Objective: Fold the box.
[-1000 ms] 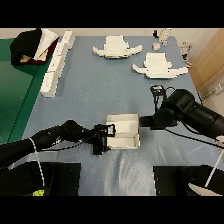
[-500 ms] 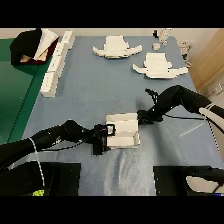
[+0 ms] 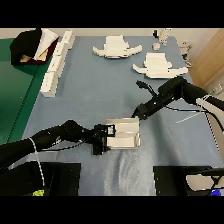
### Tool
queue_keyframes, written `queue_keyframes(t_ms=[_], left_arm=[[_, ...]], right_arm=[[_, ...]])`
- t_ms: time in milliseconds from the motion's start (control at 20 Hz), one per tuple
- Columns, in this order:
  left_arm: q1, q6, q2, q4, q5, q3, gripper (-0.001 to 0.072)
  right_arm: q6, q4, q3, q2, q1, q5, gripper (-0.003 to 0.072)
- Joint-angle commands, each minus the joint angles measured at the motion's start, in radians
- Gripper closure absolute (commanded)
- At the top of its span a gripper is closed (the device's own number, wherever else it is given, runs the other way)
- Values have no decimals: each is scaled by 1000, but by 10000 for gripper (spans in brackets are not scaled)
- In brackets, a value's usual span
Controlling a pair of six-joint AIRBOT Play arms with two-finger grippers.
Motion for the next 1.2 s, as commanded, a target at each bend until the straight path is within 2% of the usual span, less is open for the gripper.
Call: queue_keyframes(t_ms=[0,300,700,1100,1150], left_arm=[[0,-1,1,-2,0,0,250],[0,-1,1,-2,0,1,249],[0,-1,1,-2,0,1,250],[0,-1,1,-2,0,1,250],[0,-1,1,-2,0,1,250]], right_arm=[[-42,13,-4,-4,14,-31,686],[-154,-9,-84,83,122,123,685],[-190,-138,-323,393,333,518,685],[-309,-264,-478,639,534,808,682],[-332,-278,-478,656,548,820,607]])
